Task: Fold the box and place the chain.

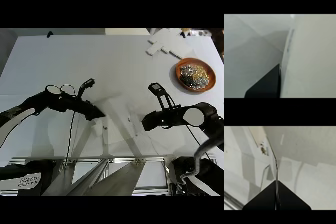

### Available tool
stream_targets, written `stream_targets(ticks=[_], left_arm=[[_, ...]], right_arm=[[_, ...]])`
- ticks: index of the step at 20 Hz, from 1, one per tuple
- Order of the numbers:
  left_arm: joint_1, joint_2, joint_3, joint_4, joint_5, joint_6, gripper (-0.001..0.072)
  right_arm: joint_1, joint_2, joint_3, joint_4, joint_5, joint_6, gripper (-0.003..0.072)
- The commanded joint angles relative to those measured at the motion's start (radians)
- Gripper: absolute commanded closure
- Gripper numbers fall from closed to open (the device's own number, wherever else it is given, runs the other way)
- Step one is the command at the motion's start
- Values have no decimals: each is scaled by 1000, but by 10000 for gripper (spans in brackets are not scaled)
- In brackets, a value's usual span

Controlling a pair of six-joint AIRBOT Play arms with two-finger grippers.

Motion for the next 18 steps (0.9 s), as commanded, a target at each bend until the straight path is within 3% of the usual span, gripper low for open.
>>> stream_targets(ticks=[1,2,5,9,13,18], left_arm=[[-3,4,0,8,25,89,704],[-8,15,2,11,24,129,704],[-57,58,32,67,37,194,704],[-151,72,100,166,74,207,707],[-249,70,108,187,189,362,706],[-293,59,109,183,271,430,707]], right_arm=[[1,1,0,0,6,1,664],[1,2,0,0,11,1,608],[0,13,2,-2,39,1,212],[0,57,55,-130,128,29,206],[0,118,95,-281,161,48,208],[0,127,94,-258,161,49,210]])
